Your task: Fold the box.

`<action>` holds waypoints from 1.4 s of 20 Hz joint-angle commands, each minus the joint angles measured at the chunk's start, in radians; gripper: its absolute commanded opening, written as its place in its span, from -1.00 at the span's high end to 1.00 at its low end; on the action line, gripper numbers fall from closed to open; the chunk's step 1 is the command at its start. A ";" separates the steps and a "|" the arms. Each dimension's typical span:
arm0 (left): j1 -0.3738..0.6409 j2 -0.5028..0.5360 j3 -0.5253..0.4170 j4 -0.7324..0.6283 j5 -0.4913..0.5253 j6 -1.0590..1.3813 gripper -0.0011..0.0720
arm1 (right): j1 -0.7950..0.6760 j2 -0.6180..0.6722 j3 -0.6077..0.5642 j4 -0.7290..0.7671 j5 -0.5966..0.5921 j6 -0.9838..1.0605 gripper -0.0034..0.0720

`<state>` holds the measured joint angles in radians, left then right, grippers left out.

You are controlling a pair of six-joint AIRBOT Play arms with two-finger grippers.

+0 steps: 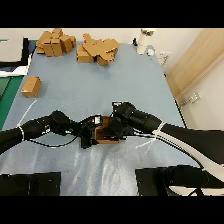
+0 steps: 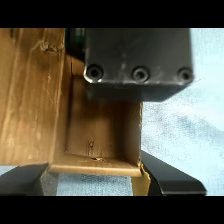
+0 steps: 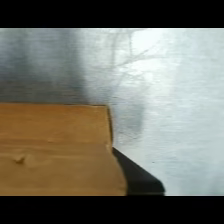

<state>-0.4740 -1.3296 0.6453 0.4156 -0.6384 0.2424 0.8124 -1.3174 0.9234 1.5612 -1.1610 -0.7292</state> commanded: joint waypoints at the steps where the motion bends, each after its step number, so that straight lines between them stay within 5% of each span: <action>1: 0.000 0.001 0.001 0.000 0.000 0.000 -0.66 | 0.005 -0.012 0.006 -0.013 -0.008 0.033 0.63; 3: 0.000 0.001 0.001 0.000 0.000 0.000 -0.66 | 0.006 -0.012 0.006 -0.013 -0.008 0.033 0.90; 6: 0.000 0.001 0.001 0.000 0.000 0.000 -0.66 | 0.006 -0.012 0.006 -0.013 -0.007 0.029 0.90; 7: 0.000 0.001 0.001 0.000 0.000 0.000 -0.66 | 0.006 -0.011 0.006 -0.013 -0.007 0.028 0.74; 8: 0.000 0.001 0.001 0.000 0.000 0.000 -0.66 | 0.006 -0.009 0.006 -0.013 -0.008 0.028 0.16; 9: 0.000 0.001 0.001 0.000 0.000 0.000 -0.66 | 0.006 -0.006 0.006 -0.013 -0.007 0.021 -0.05; 21: 0.000 0.001 0.001 0.000 0.000 0.000 -0.66 | 0.003 0.207 0.012 -0.013 -0.122 0.021 -0.20; 23: 0.000 0.001 0.001 0.000 0.000 0.000 -0.66 | 0.003 0.271 0.012 -0.013 -0.156 0.021 -0.13; 27: 0.000 0.001 0.001 0.000 0.000 0.000 -0.66 | -0.097 0.327 0.007 -0.057 -0.198 -0.039 0.91; 28: 0.000 0.001 0.001 0.000 0.000 0.000 -0.66 | -0.166 0.313 0.000 -0.045 -0.182 -0.118 0.91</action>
<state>-0.4740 -1.3296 0.6453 0.4152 -0.6380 0.2417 0.7433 -1.0241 0.9314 1.5269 -1.3296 -0.7425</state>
